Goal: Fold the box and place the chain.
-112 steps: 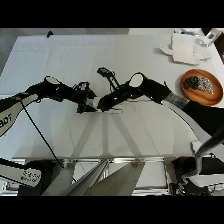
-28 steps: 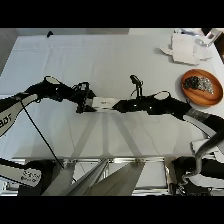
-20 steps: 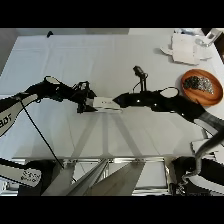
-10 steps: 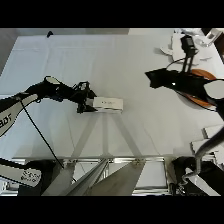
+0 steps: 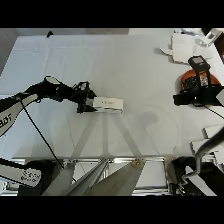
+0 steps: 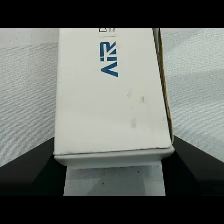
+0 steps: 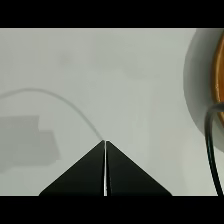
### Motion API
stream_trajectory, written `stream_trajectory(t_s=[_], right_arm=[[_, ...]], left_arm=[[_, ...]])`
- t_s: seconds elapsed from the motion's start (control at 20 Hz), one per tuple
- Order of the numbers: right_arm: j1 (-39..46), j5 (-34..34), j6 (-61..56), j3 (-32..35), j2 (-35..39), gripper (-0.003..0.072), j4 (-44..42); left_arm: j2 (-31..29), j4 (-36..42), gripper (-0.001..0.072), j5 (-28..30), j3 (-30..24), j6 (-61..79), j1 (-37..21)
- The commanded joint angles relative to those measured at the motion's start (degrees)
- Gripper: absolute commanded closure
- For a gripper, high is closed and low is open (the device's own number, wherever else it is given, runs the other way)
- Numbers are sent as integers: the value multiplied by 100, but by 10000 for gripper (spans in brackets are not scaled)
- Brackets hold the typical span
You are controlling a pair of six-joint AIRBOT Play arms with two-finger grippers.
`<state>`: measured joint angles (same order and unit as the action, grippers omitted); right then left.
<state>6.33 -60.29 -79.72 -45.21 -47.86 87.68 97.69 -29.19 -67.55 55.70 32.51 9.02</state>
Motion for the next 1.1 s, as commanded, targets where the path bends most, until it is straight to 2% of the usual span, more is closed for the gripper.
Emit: stream_trajectory(t_s=[0.0,0.55,0.6,0.65,0.75,0.9,1.05], right_arm=[[22,-337,-127,-2,17,676,376],[22,-337,-127,-2,17,676,310],[22,-337,-127,-2,17,676,310],[22,-337,-127,-2,17,676,310],[22,-337,-127,-2,17,676,310],[22,-337,-127,-2,17,676,313],[22,-337,-127,-2,17,676,313]], left_arm=[[4,0,556,0,-2,0,2],[4,9,566,-118,-2,-299,4],[2,9,657,-83,-2,-306,2],[2,2,702,-55,-2,-330,0],[-17,4,704,83,-2,-599,0],[-273,0,705,210,-2,-1147,0],[-885,20,705,420,-2,-1663,0]])
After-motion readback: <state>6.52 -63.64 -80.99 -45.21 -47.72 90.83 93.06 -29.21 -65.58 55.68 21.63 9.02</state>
